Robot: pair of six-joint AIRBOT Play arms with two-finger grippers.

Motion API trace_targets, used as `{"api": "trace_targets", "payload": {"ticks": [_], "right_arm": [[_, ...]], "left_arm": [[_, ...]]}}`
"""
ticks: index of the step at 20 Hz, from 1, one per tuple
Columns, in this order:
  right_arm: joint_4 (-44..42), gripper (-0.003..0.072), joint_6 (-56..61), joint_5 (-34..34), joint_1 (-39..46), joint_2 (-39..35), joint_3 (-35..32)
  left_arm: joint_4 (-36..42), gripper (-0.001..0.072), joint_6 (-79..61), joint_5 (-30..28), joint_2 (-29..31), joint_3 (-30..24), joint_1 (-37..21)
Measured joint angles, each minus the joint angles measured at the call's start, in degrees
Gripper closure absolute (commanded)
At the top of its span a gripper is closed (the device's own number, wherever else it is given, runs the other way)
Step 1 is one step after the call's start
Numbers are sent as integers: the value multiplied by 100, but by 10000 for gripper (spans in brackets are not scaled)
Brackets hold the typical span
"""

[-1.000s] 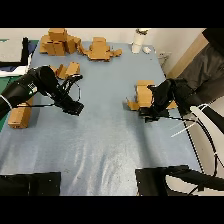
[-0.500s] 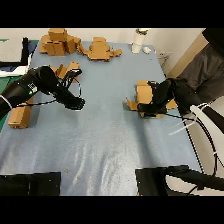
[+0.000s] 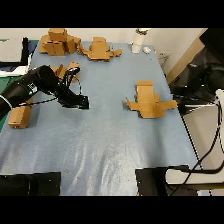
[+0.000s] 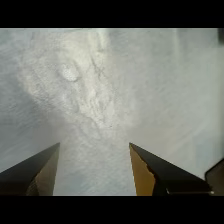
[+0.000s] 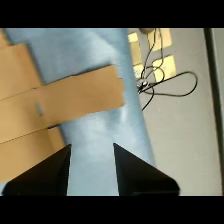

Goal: Fold the box.

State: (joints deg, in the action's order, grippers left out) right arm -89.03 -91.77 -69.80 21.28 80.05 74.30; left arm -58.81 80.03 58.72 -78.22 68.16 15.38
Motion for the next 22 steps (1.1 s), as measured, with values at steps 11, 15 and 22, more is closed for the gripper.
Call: {"api": "trace_targets", "payload": {"ticks": [11,15,22], "right_arm": [[-2769,188,-2304,-297,1541,2070,1034],[-3040,328,-2798,-568,1569,2234,1172],[-3324,328,-3434,-1027,1475,2306,1220]], "left_arm": [[955,53,83,-173,-4,0,0],[1156,53,96,-173,-24,0,0],[1375,53,66,125,-236,0,0]]}}
